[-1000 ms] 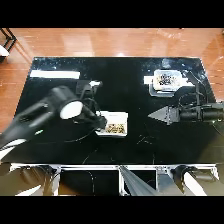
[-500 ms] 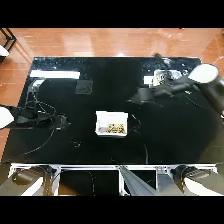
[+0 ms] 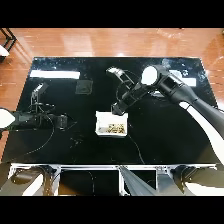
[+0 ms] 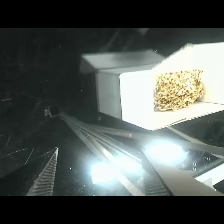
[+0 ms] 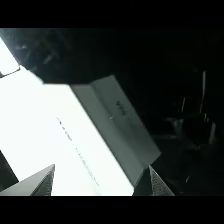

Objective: Fold the box and place the chain.

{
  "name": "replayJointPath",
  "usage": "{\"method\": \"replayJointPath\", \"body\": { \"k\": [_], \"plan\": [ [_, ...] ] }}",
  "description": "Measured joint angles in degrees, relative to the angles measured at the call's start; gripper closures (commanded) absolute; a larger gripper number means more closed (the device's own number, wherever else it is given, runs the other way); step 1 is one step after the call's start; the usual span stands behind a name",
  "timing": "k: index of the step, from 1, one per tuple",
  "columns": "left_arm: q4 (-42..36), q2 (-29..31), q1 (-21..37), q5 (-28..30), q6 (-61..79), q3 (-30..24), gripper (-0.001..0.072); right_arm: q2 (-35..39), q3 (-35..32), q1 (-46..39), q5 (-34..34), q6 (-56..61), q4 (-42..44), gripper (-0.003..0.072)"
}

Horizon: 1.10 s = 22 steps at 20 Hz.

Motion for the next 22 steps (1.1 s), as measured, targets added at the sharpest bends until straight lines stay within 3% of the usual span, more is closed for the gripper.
{"method": "replayJointPath", "body": {
  "k": [12, 13, 14, 18, 19, 20, 22],
  "plan": [
    [-1.29, 0.00, 0.35, 2.03, 1.33, -0.35, 0.0087, -1.88, 0.35, 1.29, 5.07, -8.90, 0.17, -0.0001],
    [-1.38, 0.00, 0.35, 2.10, 1.33, -0.35, 0.0087, -1.92, 0.35, 1.46, 5.42, -9.38, 0.00, 0.0092],
    [-1.38, 0.00, 0.35, 2.27, 1.33, -0.37, 0.0087, -1.97, 0.35, 1.70, 5.64, -9.86, -0.15, 0.0133],
    [-1.44, 0.00, 0.35, 2.73, 1.07, -0.35, 0.0087, -2.05, 0.35, 3.43, 6.58, -12.11, -0.90, 0.0135],
    [-1.44, 0.00, 0.35, 2.75, 0.83, -0.37, 0.0087, -2.05, 0.35, 4.00, 6.60, -12.48, -1.03, 0.0157],
    [-1.44, 0.00, 0.35, 2.80, 0.83, -0.37, 0.0087, -2.05, 0.35, 4.59, 6.67, -12.85, -1.31, 0.0225],
    [-1.46, 0.00, 0.35, 2.97, 0.72, -0.35, 0.0087, -2.05, 0.35, 5.64, 7.02, -13.22, -2.03, 0.0264]
  ]
}}
